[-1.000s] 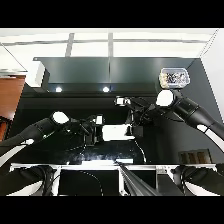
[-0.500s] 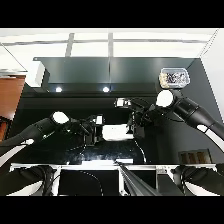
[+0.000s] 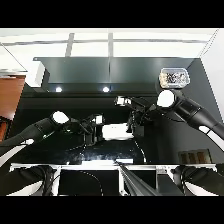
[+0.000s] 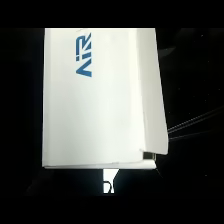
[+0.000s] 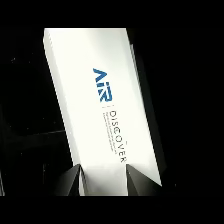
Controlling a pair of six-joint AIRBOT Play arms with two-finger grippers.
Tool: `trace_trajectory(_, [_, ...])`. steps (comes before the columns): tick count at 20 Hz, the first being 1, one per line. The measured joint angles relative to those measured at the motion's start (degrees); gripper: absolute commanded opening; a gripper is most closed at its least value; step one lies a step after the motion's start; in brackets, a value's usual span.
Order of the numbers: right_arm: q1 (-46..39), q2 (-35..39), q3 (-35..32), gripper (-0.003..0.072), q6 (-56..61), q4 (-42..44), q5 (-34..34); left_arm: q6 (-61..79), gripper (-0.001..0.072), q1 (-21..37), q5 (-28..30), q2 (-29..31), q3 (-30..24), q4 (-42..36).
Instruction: Fold the box and place the chain.
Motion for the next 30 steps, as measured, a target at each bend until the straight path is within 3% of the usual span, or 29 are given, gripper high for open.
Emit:
trace_trajectory(1, [0.0, 0.2, 0.0, 0.0633, 0.17, 0.0, -0.37, 0.09, 0.0367, 0.0, -0.02, 0.0, 0.0, 0.04])
trace_trajectory(17, [3.37, 0.74, 0.0, 0.0629, -5.49, -4.63, -1.97, 0.2, 0.0367, 0.0, -0.15, 0.0, 0.0, 0.11])
trace_trajectory(18, [3.43, 0.74, 0.0, 0.054, -5.53, -4.72, -2.21, 0.2, 0.0367, 0.0, -0.15, 0.0, 0.0, 0.09])
trace_trajectory(19, [3.48, 0.74, 0.0, 0.0405, -5.57, -4.81, -2.49, 0.2, 0.0367, 0.0, -0.17, 0.0, 0.0, 0.09])
trace_trajectory(23, [3.61, 0.74, 0.0, 0.0404, -5.35, -5.05, -2.78, 0.02, 0.0367, 0.0, -0.17, 0.0, 0.0, 0.09])
trace_trajectory(25, [3.61, 0.74, 0.0, 0.0183, -5.03, -5.07, -2.78, 0.04, 0.0366, 0.0, -0.2, 0.0, 0.0, 0.09])
trace_trajectory(30, [3.58, 0.76, 0.02, 0.0212, -4.39, -4.74, -2.49, 0.11, 0.0367, 0.0, -0.26, 0.0, 0.0, 0.09])
